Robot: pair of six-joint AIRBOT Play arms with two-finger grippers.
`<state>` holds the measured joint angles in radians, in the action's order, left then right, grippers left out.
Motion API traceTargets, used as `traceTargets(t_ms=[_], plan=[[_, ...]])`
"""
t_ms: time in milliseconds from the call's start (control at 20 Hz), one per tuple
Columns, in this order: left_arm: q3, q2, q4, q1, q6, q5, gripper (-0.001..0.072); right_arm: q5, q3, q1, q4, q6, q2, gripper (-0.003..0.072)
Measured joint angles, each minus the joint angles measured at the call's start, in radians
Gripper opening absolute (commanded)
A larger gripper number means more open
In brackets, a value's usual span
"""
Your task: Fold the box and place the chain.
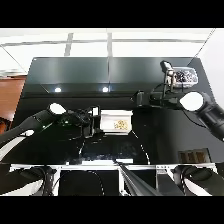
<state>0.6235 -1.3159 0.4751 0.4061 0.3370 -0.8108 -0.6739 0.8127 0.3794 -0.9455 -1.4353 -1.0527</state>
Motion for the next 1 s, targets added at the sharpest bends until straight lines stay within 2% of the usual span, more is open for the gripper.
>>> traceTargets(t_ms=[350,550,700,1000], plan=[[0.000,0.000,-0.007,0.000,-0.001,0.000,0.0342,-0.046,0.010,0.084,0.009,0.489,-0.075,0.0664],[0.000,0.000,-0.021,0.000,-0.003,0.008,0.0342,-0.163,0.017,0.099,0.000,0.700,-0.080,0.0664],[0.000,0.000,-0.013,0.000,0.000,-0.004,0.0342,-0.214,0.021,0.101,0.001,0.828,-0.080,0.0664],[0.000,0.000,-0.012,0.000,0.000,-0.002,0.0342,-0.231,0.022,0.102,0.016,1.002,-0.080,0.0664]])
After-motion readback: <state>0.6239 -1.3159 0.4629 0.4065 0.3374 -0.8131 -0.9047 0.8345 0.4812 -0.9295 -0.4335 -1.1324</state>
